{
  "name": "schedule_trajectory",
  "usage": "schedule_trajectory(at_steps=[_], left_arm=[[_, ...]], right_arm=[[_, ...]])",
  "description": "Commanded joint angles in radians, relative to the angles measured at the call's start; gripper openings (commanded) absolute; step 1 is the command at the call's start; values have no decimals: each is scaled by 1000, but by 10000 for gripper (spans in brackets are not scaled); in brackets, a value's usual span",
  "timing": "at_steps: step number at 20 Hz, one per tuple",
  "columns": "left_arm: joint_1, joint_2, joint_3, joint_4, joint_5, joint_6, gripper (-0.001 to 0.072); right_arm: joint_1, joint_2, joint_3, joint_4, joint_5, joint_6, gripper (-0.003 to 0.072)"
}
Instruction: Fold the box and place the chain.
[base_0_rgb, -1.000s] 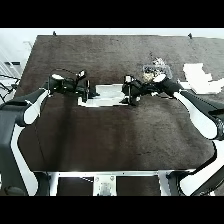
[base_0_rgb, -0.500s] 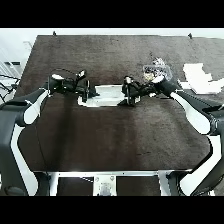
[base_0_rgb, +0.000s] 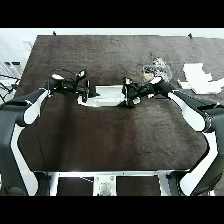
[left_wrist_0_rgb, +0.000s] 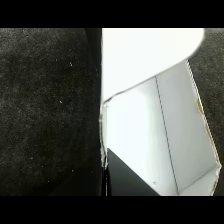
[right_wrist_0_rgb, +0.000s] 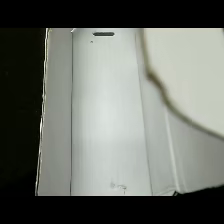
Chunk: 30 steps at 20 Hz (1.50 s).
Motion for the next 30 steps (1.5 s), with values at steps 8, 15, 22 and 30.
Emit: schedule_trajectory(at_steps=[8, 15, 22, 30], left_arm=[[0, 0, 0, 0, 0, 0, 19], [0, 0, 0, 0, 0, 0, 19], [0, 0, 0, 0, 0, 0, 19], [0, 0, 0, 1, -6, -2, 19]], right_arm=[[0, -16, 14, 1, 6, -14, 632], [0, -16, 14, 2, 5, -22, 579], [0, -16, 13, 0, 5, -22, 579], [0, -16, 13, 1, 5, -22, 579]])
